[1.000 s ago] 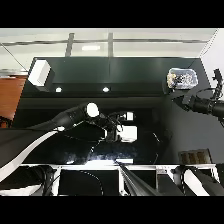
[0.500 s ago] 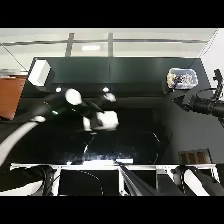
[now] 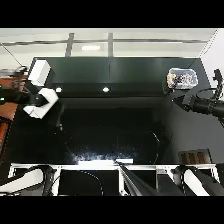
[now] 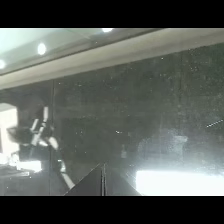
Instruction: Fold the box and place the chain.
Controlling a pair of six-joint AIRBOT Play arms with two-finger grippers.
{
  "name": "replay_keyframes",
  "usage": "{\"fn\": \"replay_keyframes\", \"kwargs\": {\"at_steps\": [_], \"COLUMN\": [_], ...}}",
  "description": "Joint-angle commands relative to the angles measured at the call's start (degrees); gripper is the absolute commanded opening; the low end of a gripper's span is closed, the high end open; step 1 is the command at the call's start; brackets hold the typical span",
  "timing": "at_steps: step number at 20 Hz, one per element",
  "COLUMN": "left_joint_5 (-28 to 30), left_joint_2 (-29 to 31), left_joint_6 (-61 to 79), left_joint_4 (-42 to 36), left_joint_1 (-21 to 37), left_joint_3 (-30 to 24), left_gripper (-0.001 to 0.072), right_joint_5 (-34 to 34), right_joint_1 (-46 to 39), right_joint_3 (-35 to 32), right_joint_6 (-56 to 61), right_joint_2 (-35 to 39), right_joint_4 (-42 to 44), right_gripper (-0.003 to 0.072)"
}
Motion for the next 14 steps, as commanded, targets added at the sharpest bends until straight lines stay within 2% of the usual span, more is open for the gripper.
{"fn": "replay_keyframes", "kwargs": {"at_steps": [1, 3, 5, 9, 12, 13, 14], "left_joint_5": [12.0, 20.0, 24.1, 23.3, 22.8, 23.4, 24.5], "left_joint_2": [-0.7, -2.6, -5.8, -13.8, -17.5, -18.0, -18.1], "left_joint_6": [-0.7, -0.6, 0.1, 2.3, 2.3, 2.3, 2.2], "left_joint_4": [-0.2, -0.8, -0.8, -1.1, -1.7, -1.6, -1.2], "left_joint_1": [6.9, 6.4, 4.6, 2.4, 1.0, 0.8, 0.5], "left_joint_3": [0.1, 0.6, 2.4, 8.9, 12.1, 12.4, 12.4], "left_gripper": [0.0306, 0.0292, 0.0292, 0.0292, 0.0296, 0.0359, 0.0719], "right_joint_5": [0.1, 0.1, 0.0, 0.0, 0.1, 0.1, 0.2], "right_joint_1": [0.0, 0.0, 0.0, 0.0, 0.0, 0.0, 0.0], "right_joint_3": [0.0, 0.0, 0.0, 0.0, 0.0, 0.0, 0.0], "right_joint_6": [0.0, 0.1, 0.4, 1.3, 2.4, 2.6, 2.8], "right_joint_2": [0.0, 0.0, 0.0, 0.0, 0.0, 0.0, 0.0], "right_joint_4": [0.0, 0.0, 0.0, 0.0, 0.0, 0.0, 0.0], "right_gripper": [0.0019, 0.0018, 0.0018, 0.0018, 0.0018, 0.0018, 0.0018]}}
